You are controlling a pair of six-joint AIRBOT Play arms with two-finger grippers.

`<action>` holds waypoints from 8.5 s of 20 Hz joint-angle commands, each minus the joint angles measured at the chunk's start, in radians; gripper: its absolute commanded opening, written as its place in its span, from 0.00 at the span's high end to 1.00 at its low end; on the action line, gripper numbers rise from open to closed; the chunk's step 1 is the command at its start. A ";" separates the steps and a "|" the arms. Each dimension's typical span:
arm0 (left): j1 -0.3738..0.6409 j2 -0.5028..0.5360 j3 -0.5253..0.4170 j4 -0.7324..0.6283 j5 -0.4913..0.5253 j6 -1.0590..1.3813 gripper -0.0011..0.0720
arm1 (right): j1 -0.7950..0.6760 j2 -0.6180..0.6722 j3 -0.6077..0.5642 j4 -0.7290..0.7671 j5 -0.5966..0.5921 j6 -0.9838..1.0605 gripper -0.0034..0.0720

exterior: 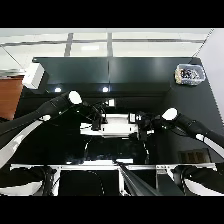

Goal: Fold the box and place the chain.

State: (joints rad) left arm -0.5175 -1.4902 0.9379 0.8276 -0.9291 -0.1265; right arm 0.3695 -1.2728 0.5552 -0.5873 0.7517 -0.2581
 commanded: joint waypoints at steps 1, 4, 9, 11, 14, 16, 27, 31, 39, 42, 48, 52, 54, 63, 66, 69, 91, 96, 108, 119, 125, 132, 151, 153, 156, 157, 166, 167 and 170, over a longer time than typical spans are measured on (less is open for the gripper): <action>0.000 -0.001 0.001 0.005 0.005 0.002 0.95 | 0.001 -0.003 0.002 -0.011 -0.001 0.019 0.12; 0.000 -0.001 0.001 0.005 0.005 0.002 0.95 | 0.001 -0.003 0.002 -0.015 0.002 0.019 0.12; 0.000 -0.001 0.000 0.005 0.005 0.002 0.95 | 0.000 -0.003 0.002 -0.015 0.003 0.019 0.12; 0.000 -0.001 0.000 0.005 0.004 0.002 0.95 | 0.000 -0.003 0.002 -0.015 0.003 0.018 0.12; 0.000 -0.001 0.000 0.005 0.004 0.002 0.95 | 0.001 -0.003 0.002 -0.016 0.003 0.019 0.13; 0.000 -0.001 0.000 0.005 0.005 0.002 0.95 | 0.001 -0.003 0.002 -0.016 0.003 0.018 0.30; 0.002 0.002 0.007 0.006 -0.040 -0.002 0.87 | 0.001 -0.003 0.002 -0.015 0.003 0.019 0.31; 0.002 0.030 0.034 0.060 -0.052 -0.040 0.61 | 0.001 -0.003 0.002 -0.016 0.003 0.019 0.31; 0.047 0.266 0.031 0.382 -0.207 -0.439 0.14 | 0.001 -0.003 0.002 -0.016 0.004 0.018 0.63; 0.065 0.292 0.030 0.335 -0.394 -0.604 0.95 | 0.001 -0.003 0.002 -0.017 0.008 0.018 0.63; 0.039 0.291 -0.148 -0.123 -0.204 -0.582 0.95 | 0.001 -0.003 0.002 -0.017 0.007 0.018 0.63; 0.060 0.290 -0.212 -0.430 0.121 -0.414 0.95 | 0.001 -0.003 0.002 -0.016 0.007 0.018 0.63; 0.060 0.279 -0.212 -0.417 0.253 -0.415 0.95 | 0.001 -0.003 0.002 -0.016 0.007 0.018 0.63; 0.059 0.148 -0.212 -0.416 0.332 -0.420 0.95 | 0.001 -0.003 0.002 -0.016 0.006 0.018 0.63; 0.058 0.130 -0.212 -0.385 0.246 -0.425 0.95 | 0.001 -0.003 0.002 -0.016 0.006 0.018 0.63; 0.058 0.129 -0.212 -0.335 0.197 -0.428 0.95 | 0.001 -0.003 0.002 -0.016 0.006 0.018 0.63; 0.141 0.468 -0.353 0.088 0.037 0.032 0.01 | 0.001 -0.003 0.002 -0.016 0.004 0.018 0.63; 0.123 0.362 -0.353 0.034 0.046 0.100 0.01 | 0.001 -0.003 0.002 -0.016 0.004 0.018 0.63; 0.001 0.307 -0.352 0.018 0.196 0.223 0.02 | 0.001 -0.003 0.002 -0.016 0.004 0.018 0.63; -0.003 0.307 -0.352 -0.090 0.189 0.182 0.80 | 0.001 -0.003 0.002 -0.016 0.004 0.018 0.63; -0.002 0.309 -0.352 -0.055 0.158 0.140 0.80 | 0.001 -0.003 0.002 -0.016 0.004 0.018 0.63; 0.015 0.363 -0.352 0.107 0.163 0.066 0.68 | 0.001 -0.003 0.002 -0.016 0.003 0.018 0.63; 0.047 0.317 -0.352 -0.175 0.132 0.121 0.53 | 0.001 -0.003 0.002 -0.016 0.003 0.018 0.63; 0.047 0.317 -0.352 -0.188 0.145 0.121 0.54 | 0.001 -0.003 0.002 -0.016 0.003 0.018 0.63; 0.047 0.317 -0.353 -0.191 0.143 0.124 0.69 | 0.001 -0.003 0.002 -0.016 0.003 0.018 0.63; 0.042 0.317 -0.353 -0.198 0.144 0.124 0.69 | 0.001 -0.003 0.002 -0.016 0.003 0.018 0.63; -0.011 0.238 -0.352 -0.310 0.223 0.159 0.69 | 0.001 -0.003 0.002 -0.016 0.003 0.018 0.63; -0.011 0.237 -0.352 -0.326 0.224 0.165 0.69 | 0.001 -0.003 0.002 -0.016 0.003 0.018 0.63; -0.011 0.235 -0.352 -0.348 0.226 0.169 0.69 | 0.001 -0.003 0.002 -0.016 0.003 0.018 0.63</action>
State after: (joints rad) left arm -0.5262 -1.2465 0.5850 0.5182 -0.7113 0.0315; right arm 0.3695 -1.2751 0.5571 -0.6029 0.7536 -0.2394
